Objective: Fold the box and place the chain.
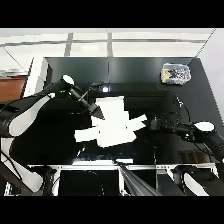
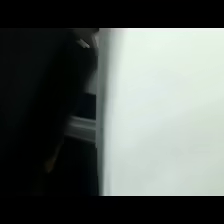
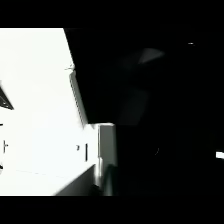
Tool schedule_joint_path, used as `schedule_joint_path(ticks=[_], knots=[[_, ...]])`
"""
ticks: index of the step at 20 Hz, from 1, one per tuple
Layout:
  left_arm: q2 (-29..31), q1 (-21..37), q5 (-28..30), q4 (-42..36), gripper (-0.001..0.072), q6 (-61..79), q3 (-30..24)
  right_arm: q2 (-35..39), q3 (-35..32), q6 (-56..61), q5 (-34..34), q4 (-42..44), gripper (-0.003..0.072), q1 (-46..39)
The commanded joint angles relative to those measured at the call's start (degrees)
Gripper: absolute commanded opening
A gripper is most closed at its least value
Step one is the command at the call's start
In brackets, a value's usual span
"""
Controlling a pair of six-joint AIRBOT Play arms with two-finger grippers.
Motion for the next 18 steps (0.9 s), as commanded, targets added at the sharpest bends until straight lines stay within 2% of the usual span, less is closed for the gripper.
schedule_joint_path(ticks=[1, 2, 5, 7, 8, 10, 13, 14, 16, 18], knots=[[-0.07, 0.04, -1.51, 1.75, 0.0024, 1.6, 2.16, 0.04, 2.75, -0.2, 0.02, -3.19, 0.0578, -0.04], [0.22, 0.0, -0.98, 1.75, 0.0023, 1.57, 2.62, 0.04, 5.64, -0.15, 0.24, -7.98, 0.0669, -0.11], [4.52, -1.27, 3.37, 2.08, 0.002, 1.53, 0.79, 0.04, 18.18, 0.33, 4.22, -24.94, 0.0671, -0.07], [10.4, -3.54, 9.57, 0.79, 0.002, 6.45, -4.87, 0.04, 23.8, -4.46, 6.95, -30.53, 0.0641, -0.04], [13.31, -4.5, 14.67, -2.78, 0.002, 11.37, -9.01, 0.04, 24.44, -10.6, 8.02, -30.67, 0.0572, -0.02], [16.65, -6.08, 23.89, -6.99, 0.0021, 26.23, -14.88, -0.24, 23.26, -19.19, 8.81, -31.1, 0.0574, 1.36], [16.96, -8.5, 31.8, -3.28, 0.0021, 40.15, -15.87, -1.22, 19.56, -21.03, 5.14, -31.12, 0.0577, 6.14], [16.96, -9.22, 34.77, -1.29, 0.0021, 42.14, -15.85, -1.42, 18.14, -21.05, 2.47, -31.15, 0.071, 8.24], [16.96, -9.62, 38.73, 1.03, 0.0022, 42.14, -15.82, -1.99, 16.39, -21.03, -1.55, -33.57, 0.0709, 12.61], [16.94, -9.35, 39.41, 4.22, 0.0022, 42.12, -15.85, -2.95, 16.28, -23.28, -1.66, -37.75, 0.0708, 15.8]])
